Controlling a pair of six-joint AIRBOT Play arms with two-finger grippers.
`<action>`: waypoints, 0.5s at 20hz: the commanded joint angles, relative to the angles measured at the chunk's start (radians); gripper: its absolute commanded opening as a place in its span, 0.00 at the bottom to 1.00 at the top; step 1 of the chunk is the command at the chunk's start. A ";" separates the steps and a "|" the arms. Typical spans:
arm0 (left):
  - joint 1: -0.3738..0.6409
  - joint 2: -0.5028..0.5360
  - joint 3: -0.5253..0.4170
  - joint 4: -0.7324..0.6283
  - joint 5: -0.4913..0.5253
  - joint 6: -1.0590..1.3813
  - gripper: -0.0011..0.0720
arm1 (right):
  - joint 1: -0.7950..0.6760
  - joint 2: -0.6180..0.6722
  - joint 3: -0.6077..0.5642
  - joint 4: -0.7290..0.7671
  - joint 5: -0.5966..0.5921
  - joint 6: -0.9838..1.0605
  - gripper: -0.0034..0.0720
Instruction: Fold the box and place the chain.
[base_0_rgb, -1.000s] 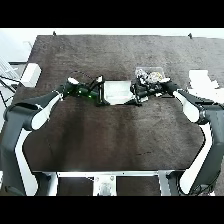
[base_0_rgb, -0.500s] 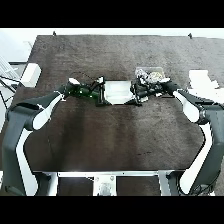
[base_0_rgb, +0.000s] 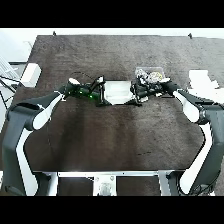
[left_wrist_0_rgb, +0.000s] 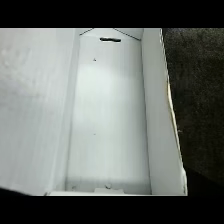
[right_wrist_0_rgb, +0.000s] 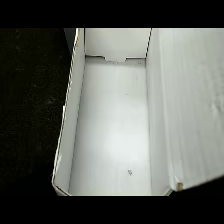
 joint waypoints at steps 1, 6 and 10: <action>0.001 -0.001 0.001 0.006 0.000 -0.004 0.98 | 0.000 0.000 0.000 0.000 0.000 0.000 0.82; 0.001 -0.002 0.001 0.021 -0.002 0.005 0.98 | 0.000 0.000 0.000 0.000 0.000 0.000 0.82; 0.001 -0.002 0.001 0.020 -0.001 0.022 0.98 | 0.000 0.000 0.000 0.000 0.000 0.000 0.82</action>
